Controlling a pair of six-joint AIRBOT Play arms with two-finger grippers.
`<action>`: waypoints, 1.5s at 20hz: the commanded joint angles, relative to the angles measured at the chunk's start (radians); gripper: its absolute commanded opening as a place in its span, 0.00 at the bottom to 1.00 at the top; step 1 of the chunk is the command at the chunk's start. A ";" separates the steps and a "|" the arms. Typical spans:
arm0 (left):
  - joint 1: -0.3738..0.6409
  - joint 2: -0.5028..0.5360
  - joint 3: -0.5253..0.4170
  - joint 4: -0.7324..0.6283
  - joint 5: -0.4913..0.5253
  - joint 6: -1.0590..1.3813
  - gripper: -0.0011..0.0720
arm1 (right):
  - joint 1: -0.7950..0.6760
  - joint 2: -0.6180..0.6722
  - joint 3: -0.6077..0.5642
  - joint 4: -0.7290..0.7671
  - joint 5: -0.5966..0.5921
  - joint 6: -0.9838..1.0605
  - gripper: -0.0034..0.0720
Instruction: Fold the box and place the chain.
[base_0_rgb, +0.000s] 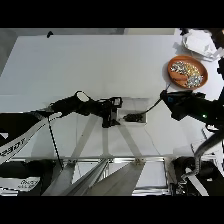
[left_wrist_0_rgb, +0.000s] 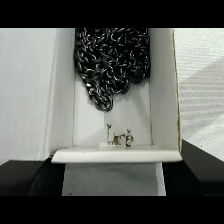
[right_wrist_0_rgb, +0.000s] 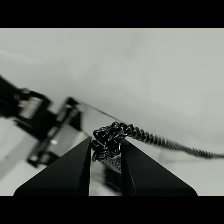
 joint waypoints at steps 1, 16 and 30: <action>0.001 0.000 0.000 0.000 0.000 0.000 0.30 | 0.000 -0.005 0.001 0.212 0.001 -0.085 0.06; 0.001 0.000 0.000 0.000 0.000 0.000 0.30 | 0.282 -0.470 0.001 0.023 0.049 -0.039 0.06; 0.001 0.000 0.000 0.000 0.000 0.000 0.30 | 0.249 -0.572 0.006 -0.008 -0.049 -0.014 0.47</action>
